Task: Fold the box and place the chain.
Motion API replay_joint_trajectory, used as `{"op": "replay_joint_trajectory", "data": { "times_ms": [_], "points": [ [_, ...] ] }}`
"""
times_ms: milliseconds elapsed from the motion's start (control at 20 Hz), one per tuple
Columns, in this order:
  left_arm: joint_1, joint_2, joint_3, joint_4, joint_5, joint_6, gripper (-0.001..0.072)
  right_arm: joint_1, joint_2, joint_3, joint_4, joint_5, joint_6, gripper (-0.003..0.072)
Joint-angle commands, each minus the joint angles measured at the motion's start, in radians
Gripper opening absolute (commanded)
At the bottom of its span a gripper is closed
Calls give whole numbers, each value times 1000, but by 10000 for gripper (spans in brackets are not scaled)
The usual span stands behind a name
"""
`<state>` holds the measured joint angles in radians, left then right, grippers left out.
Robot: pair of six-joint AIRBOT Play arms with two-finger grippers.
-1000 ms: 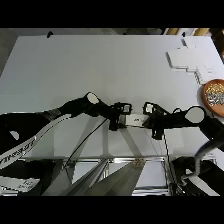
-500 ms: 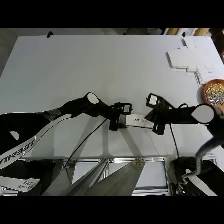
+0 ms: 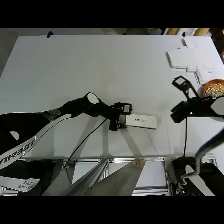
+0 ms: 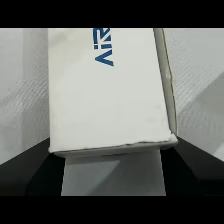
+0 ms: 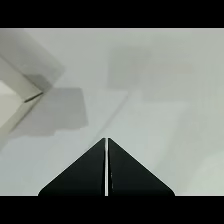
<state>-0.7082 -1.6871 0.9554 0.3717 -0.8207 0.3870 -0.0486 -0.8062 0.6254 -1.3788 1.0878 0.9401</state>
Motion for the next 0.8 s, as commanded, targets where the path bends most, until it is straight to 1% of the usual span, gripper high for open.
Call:
{"op": "replay_joint_trajectory", "data": {
  "times_ms": [0,350,450,500,600,700,750],
  "points": [
    [0,0,0,-1,47,69,207,-87,-2,3,-57,29,55,20],
    [0,0,0,-19,39,55,207,-90,-2,3,-57,29,55,20],
    [10,19,0,7,38,55,203,-90,-2,3,-57,29,55,20],
    [25,45,0,8,39,36,204,-90,-2,3,-57,29,55,20],
    [84,135,0,23,51,-80,207,-90,-2,3,-57,29,55,20],
    [183,247,0,92,79,-270,207,-90,-2,3,-57,29,55,20],
    [249,303,0,150,89,-417,206,-90,-2,3,-57,29,55,20]
  ]
}}
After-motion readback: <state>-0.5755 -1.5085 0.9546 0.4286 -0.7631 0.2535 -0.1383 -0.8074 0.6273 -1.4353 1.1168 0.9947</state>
